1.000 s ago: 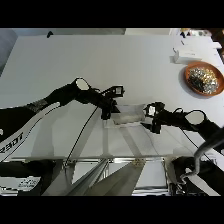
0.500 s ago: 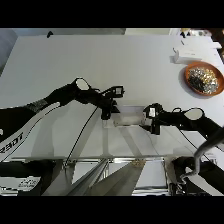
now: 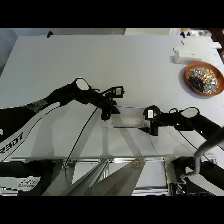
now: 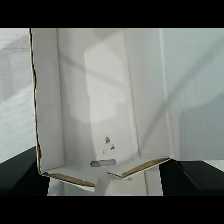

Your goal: Fold the box and place the chain.

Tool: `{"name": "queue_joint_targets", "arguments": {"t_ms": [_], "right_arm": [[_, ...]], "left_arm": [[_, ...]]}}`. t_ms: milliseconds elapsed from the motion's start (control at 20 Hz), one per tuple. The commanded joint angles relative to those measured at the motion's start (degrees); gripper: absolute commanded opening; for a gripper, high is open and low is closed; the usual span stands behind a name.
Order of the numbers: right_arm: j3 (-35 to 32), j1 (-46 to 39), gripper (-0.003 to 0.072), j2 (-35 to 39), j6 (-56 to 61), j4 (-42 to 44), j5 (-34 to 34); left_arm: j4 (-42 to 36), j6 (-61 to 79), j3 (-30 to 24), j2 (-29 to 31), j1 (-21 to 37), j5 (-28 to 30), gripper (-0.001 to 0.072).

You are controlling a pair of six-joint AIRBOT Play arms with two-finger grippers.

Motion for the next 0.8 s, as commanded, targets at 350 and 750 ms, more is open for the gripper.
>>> {"name": "queue_joint_targets", "arguments": {"t_ms": [350, 750], "right_arm": [[2.0, 0.0, 0.0563, -5.7, -6.0, 3.6, 0.0], [2.0, 0.0, 0.0392, -7.1, -6.2, 3.1, -0.2]], "left_arm": [[0.0, -0.1, 0.0, 0.0, 0.0, 0.1, 0.0012], [0.0, -0.1, 0.0, 0.0, 0.0, 0.1, 0.0012]]}}
